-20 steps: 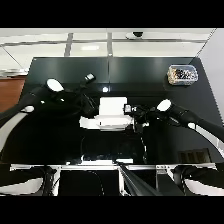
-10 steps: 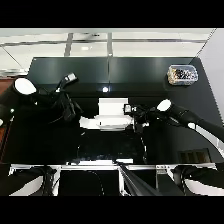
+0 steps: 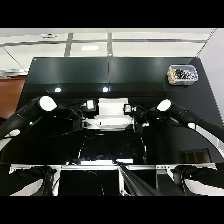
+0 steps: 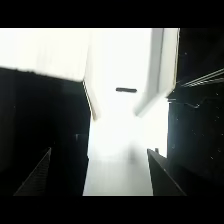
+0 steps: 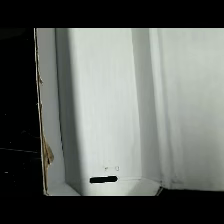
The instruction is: Fold the box and place the chain.
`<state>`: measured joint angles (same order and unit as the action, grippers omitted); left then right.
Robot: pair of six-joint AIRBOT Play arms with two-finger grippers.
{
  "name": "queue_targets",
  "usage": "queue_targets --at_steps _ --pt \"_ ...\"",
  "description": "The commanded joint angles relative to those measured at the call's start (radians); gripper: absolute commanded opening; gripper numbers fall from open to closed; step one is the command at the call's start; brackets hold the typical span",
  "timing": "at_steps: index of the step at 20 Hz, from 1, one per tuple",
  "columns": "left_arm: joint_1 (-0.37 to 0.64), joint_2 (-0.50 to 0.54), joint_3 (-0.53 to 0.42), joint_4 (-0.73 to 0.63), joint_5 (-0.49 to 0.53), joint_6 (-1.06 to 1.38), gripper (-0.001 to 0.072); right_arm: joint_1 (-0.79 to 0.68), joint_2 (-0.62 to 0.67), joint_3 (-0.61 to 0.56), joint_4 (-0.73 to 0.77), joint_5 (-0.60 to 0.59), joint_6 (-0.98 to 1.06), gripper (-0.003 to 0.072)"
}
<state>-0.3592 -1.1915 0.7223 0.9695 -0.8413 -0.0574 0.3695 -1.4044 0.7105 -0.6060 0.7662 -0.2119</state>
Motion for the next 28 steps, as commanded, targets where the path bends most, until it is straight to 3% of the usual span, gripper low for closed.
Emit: queue_targets --at_steps 1,6,7,8,10,11,12,21,28 --pt "-0.064 -0.054 -0.005 -0.058 0.029 0.058 0.07 0.001 0.0 0.001 0.001 0.0 0.0 0.0247" --pt "-0.108 -0.112 -0.005 -0.067 0.048 0.056 0.0688 0.001 0.0 0.001 0.001 0.0 0.0 0.0247" --pt "-0.112 -0.117 -0.005 -0.071 0.063 0.05 0.0657 0.001 0.0 0.001 0.002 0.0 0.0 0.0247" --pt "-0.117 -0.118 -0.005 -0.073 0.076 0.05 0.0505 0.001 0.0 0.001 0.001 0.0 0.0 0.0247" --pt "-0.122 -0.118 -0.005 -0.073 0.082 0.05 0.0417 0.001 0.0 0.001 0.001 0.0 0.0 0.0247" --pt "-0.122 -0.118 -0.005 -0.072 0.081 0.05 0.0306 0.001 0.0 0.001 0.002 0.0 0.0 0.0247" --pt "-0.121 -0.117 -0.005 -0.072 0.081 0.05 0.0285 0.001 0.0 0.001 0.001 0.0 0.0 0.0247" --pt "-0.121 -0.116 0.009 -0.112 0.075 0.024 0.0286 0.001 0.0 0.001 0.001 0.0 0.0 0.0246" --pt "-0.122 -0.165 0.008 -0.342 0.087 0.026 0.0285 0.001 0.0 0.001 0.002 0.0 0.0 0.0247"
